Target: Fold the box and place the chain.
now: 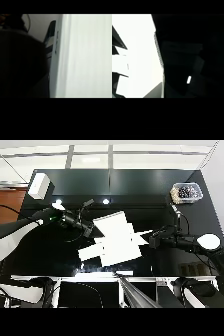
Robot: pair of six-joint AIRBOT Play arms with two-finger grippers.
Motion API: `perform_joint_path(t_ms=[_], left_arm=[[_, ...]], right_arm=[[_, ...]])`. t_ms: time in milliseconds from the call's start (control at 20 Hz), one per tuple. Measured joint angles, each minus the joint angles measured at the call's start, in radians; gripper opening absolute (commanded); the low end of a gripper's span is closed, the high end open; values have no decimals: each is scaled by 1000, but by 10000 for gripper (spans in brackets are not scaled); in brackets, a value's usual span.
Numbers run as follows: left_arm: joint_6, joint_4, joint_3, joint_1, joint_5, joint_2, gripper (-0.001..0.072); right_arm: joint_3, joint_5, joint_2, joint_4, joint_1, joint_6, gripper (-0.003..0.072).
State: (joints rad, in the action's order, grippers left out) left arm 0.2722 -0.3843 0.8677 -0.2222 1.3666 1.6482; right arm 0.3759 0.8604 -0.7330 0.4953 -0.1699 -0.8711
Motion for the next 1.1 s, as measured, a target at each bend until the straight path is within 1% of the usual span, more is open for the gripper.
perform_joint_path(t_ms=[50, 150, 300, 450, 600, 700, 800, 950, 1100], left_arm=[[-5, -3, 2, 0, -7, 1, 23], [-17, -2, 8, 0, -3, 1, 21], [-27, -6, 23, -8, 0, -3, 19], [-30, -86, 37, -45, -12, -41, 19], [-62, -158, 31, -114, -100, -116, 20], [-125, -178, 16, -165, -190, -165, 23], [-199, -178, 3, -218, -285, -195, 23], [-284, -177, -6, -284, -416, -214, 27], [-322, -177, -10, -325, -487, -218, 28]], right_arm=[[5, 19, 0, 10, 7, -18, 660], [33, 84, 0, 66, 43, -58, 660], [133, 225, 0, 232, 147, -100, 659], [251, 352, 0, 425, 248, -96, 656], [306, 399, 0, 582, 290, -39, 655], [307, 406, 0, 640, 302, 16, 655], [287, 379, 0, 641, 308, 77, 654], [226, 297, 0, 526, 313, 208, 655], [157, 240, -1, 443, 315, 325, 655]])
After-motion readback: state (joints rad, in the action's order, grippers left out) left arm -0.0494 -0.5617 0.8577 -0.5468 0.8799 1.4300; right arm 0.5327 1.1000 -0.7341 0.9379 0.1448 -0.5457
